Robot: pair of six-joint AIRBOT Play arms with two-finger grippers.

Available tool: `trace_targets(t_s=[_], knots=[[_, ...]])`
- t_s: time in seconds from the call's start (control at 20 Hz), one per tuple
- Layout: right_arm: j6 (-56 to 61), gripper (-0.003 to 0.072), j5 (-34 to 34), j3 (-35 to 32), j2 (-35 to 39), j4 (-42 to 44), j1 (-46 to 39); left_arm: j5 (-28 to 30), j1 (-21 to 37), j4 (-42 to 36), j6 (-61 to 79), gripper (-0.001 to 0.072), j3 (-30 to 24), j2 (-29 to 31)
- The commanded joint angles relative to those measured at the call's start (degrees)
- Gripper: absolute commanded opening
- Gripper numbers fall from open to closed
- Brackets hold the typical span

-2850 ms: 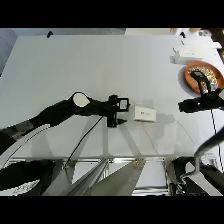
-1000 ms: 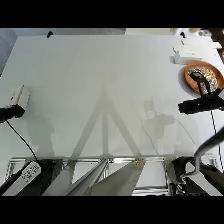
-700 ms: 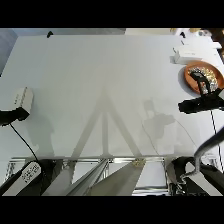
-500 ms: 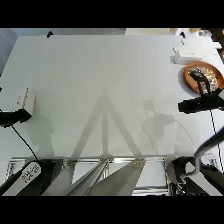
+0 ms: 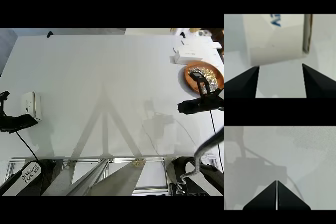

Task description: Fold the box and place the chain.

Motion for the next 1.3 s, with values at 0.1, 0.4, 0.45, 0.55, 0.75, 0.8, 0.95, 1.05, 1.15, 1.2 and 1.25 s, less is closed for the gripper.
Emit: trace_targets(t_s=[0.1, 0.4, 0.45, 0.55, 0.75, 0.8, 0.95, 1.05, 1.15, 1.2, 1.25], knots=[[0.2, 0.0015, 0.9, 0.0, 0.0, 0.0, 0.0, -2.7, -1.2, -1.6, 0.0, 0.0692, 0.0, 3.0], [0.2, 0.0015, 0.9, 0.0, 0.0, 0.0, 0.0, -0.4, -7.8, -1.4, -0.1, 0.0691, 0.0, 15.7], [0.2, 0.0015, 0.9, 0.0, 0.0, 0.0, 0.0, -0.7, -9.0, -1.4, -0.1, 0.0691, 0.0, 17.6], [0.2, 0.0015, 0.9, 0.0, 0.0, 0.0, 0.0, -1.8, -11.0, -1.4, -0.1, 0.0691, 0.0, 20.3], [0.2, 0.0015, 0.9, 0.0, 0.0, 0.0, 0.0, -4.1, -14.2, -1.4, -3.0, 0.0691, 0.0, 22.3], [0.2, 0.0015, 0.9, 0.0, 0.0, 0.0, 0.0, -4.2, -14.7, -1.4, -4.4, 0.0691, 0.0, 22.3], [0.2, 0.0015, 0.9, 0.0, 0.0, 0.0, 0.0, -4.5, -15.5, -1.5, -6.3, 0.0691, 0.0, 22.2], [0.2, 0.0015, 0.9, 0.0, 0.0, 0.0, 0.0, -4.3, -15.4, -1.4, -6.2, 0.0691, 0.0, 22.2], [0.2, 0.0015, 0.9, 0.0, 0.0, 0.0, 0.0, -3.4, -15.4, -1.4, -6.2, 0.0691, 0.0, 22.2], [0.2, 0.0015, 0.9, 0.0, 0.0, 0.0, 0.0, -2.9, -15.4, -1.4, -6.2, 0.0691, 0.0, 22.2], [0.2, 0.0015, 0.9, 0.0, 0.0, 0.0, 0.0, -2.5, -15.4, -1.4, -6.2, 0.0691, 0.0, 22.2]])
